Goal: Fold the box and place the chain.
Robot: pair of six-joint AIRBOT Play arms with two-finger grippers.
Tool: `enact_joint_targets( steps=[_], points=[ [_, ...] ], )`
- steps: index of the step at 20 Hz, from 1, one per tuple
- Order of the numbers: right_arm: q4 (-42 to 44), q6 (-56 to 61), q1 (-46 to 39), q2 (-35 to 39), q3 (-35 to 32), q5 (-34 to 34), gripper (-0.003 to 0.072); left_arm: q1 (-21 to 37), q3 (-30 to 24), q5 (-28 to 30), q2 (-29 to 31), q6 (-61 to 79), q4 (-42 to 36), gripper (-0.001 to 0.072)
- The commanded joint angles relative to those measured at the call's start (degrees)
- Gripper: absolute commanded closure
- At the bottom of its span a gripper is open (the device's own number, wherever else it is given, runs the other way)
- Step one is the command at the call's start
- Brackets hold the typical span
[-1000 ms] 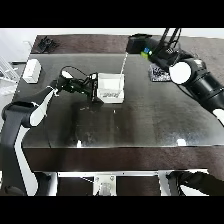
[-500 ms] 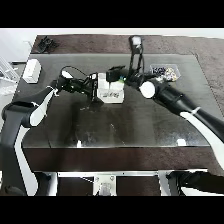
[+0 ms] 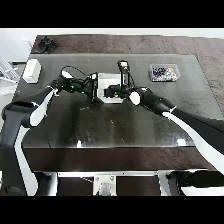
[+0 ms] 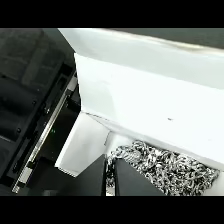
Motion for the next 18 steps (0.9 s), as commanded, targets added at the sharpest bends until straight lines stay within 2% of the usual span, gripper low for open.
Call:
enact_joint_targets(
  steps=[1,2,3,5,9,11,13,18],
  points=[
    [0.02,-0.04,-0.02,-0.55,-0.13,0.68,0.0678,0.04,0.00,0.02,0.02,0.00,0.00,0.0282],
    [0.02,-0.15,-0.02,-0.55,-0.11,0.68,0.0598,0.04,0.00,0.02,0.02,0.00,0.00,0.0283],
    [0.00,-0.15,-0.02,-0.55,-0.09,0.66,0.0483,0.04,0.00,0.00,0.02,0.00,-0.02,0.0282],
    [-0.90,-0.13,-0.02,-0.55,-0.09,0.63,0.0501,0.04,0.00,-0.02,0.02,-0.02,0.00,0.0283],
    [-3.04,-0.15,-0.94,-0.09,0.17,-0.11,0.0485,0.04,0.00,-0.07,0.02,-0.02,0.00,0.0282],
    [-2.89,-0.17,-1.64,2.78,0.50,0.70,0.0486,0.04,0.00,-0.11,0.02,-0.02,-0.02,0.0283],
    [-4.70,-6.86,-1.70,7.61,0.55,1.01,0.0489,0.04,0.00,-0.11,0.02,-0.02,0.00,0.0283],
    [-4.11,-20.46,-10.29,15.04,5.07,15.85,0.0489,0.04,0.00,-0.02,0.02,0.00,0.00,0.0283]
  ],
)
